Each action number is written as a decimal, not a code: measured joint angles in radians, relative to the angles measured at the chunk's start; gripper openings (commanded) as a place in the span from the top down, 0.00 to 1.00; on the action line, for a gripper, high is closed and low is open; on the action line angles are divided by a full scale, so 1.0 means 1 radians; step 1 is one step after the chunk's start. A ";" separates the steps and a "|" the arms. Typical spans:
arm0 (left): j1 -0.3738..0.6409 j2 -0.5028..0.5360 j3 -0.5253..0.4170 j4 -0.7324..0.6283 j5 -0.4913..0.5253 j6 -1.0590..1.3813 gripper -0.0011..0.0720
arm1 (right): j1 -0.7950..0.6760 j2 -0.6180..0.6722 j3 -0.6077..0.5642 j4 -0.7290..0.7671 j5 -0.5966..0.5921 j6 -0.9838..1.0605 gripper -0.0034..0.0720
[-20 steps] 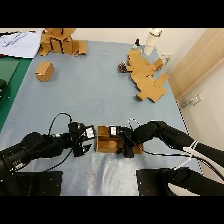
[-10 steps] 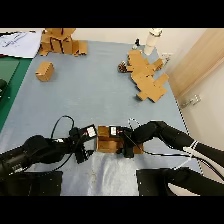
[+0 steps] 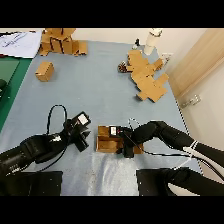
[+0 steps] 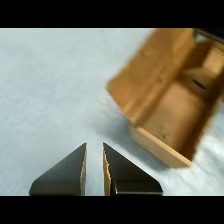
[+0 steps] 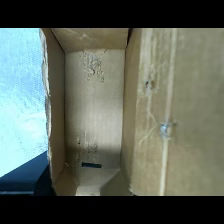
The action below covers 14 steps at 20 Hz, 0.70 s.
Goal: Fold the box.
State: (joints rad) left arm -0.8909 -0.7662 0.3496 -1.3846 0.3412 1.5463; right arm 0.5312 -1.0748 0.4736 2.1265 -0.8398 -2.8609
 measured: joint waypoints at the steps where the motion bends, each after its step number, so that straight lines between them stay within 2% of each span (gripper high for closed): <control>1: 0.017 -0.022 0.002 0.064 -0.039 -0.075 0.76 | 0.000 0.000 0.000 0.000 0.000 0.000 0.50; 4: 0.068 -0.084 0.015 0.245 -0.142 -0.280 0.76 | 0.000 0.000 0.000 0.000 0.000 0.000 0.51; 8: 0.167 -0.151 0.048 0.457 -0.328 -0.542 0.76 | 0.000 0.000 0.000 0.000 0.000 0.000 0.51; 14: 0.294 -0.195 0.148 0.620 -0.471 -0.692 0.76 | 0.000 0.000 0.000 0.000 0.000 0.000 0.50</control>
